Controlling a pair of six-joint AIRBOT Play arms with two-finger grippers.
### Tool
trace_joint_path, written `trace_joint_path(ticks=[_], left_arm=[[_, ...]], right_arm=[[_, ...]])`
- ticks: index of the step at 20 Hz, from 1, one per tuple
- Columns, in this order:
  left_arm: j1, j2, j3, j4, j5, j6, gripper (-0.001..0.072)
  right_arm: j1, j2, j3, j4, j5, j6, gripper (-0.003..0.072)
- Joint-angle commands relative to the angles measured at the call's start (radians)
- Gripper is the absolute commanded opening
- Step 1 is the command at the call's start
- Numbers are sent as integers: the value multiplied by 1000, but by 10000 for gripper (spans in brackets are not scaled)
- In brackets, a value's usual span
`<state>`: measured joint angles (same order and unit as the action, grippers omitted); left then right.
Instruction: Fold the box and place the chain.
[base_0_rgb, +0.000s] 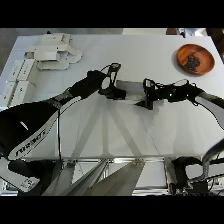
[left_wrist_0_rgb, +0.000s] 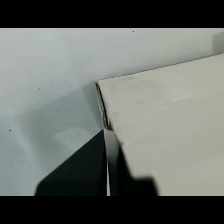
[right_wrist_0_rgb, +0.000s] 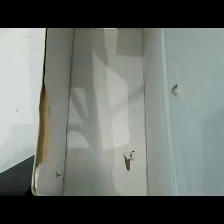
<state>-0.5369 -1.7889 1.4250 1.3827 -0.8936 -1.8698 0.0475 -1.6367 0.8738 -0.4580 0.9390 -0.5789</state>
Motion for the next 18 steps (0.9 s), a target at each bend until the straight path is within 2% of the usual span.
trace_joint_path(ticks=[1,4,5,6,8,9,10,11,12,15,18], left_arm=[[-1,-1,1,6,-6,-21,10],[-1,0,1,5,-10,-24,10],[-1,0,1,4,-13,-24,30],[-1,2,1,2,-12,-24,98],[-1,12,1,2,-10,-23,425],[-1,18,1,3,-8,-23,553],[0,24,3,3,-10,-21,595],[1,27,8,3,-16,-20,688],[2,28,18,4,-40,-19,720],[3,28,63,21,-89,-23,720],[33,21,106,-5,-106,-150,720]], right_arm=[[0,0,1,-6,-11,-5,499],[0,0,1,-6,-11,-5,499],[0,0,1,-6,-11,-5,499],[0,0,1,-6,-11,-5,499],[0,0,1,-6,-11,-5,499],[0,0,1,-6,-11,-5,499],[0,0,1,-6,-11,-5,499],[0,0,1,-6,-11,-5,499],[0,0,1,-6,-11,-5,499],[0,0,1,-6,-11,-5,499],[0,0,1,-6,-11,-5,499]])
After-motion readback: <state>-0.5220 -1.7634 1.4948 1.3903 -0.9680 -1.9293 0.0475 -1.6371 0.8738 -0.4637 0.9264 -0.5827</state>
